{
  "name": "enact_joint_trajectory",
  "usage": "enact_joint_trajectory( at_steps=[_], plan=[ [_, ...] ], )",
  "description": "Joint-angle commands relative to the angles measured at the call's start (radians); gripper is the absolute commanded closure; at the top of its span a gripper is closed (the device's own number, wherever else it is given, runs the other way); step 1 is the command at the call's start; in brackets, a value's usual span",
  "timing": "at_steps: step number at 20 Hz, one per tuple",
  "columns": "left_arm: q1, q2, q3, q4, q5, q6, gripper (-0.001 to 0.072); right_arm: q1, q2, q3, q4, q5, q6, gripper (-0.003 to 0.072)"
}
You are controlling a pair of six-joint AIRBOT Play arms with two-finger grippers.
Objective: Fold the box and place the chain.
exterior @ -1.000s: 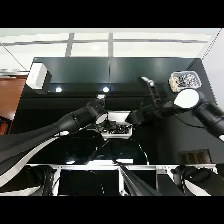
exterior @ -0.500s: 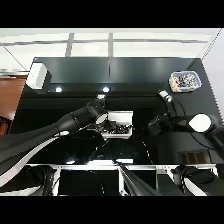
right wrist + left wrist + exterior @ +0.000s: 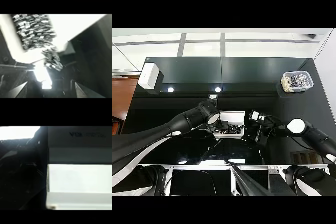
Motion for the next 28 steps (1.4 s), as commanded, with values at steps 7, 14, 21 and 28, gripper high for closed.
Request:
enact_joint_trajectory(
  at_steps=[7,14,21,28],
  plan=[
    [0.000,0.000,-0.001,0.000,0.000,0.000,0.0683,0.004,-0.136,0.009,0.242,-0.056,-0.422,-0.0009],
    [0.000,0.000,-0.001,0.000,0.000,0.000,0.0683,0.004,-0.147,0.018,0.240,-0.065,-0.413,0.0280],
    [0.000,0.000,-0.001,0.000,0.000,0.000,0.0683,0.004,-0.138,0.019,0.163,-0.065,-0.227,0.0670],
    [0.001,0.000,-0.001,0.000,0.000,0.000,0.0683,-0.030,0.081,0.035,-0.038,-0.025,0.266,0.0671]
  ],
)
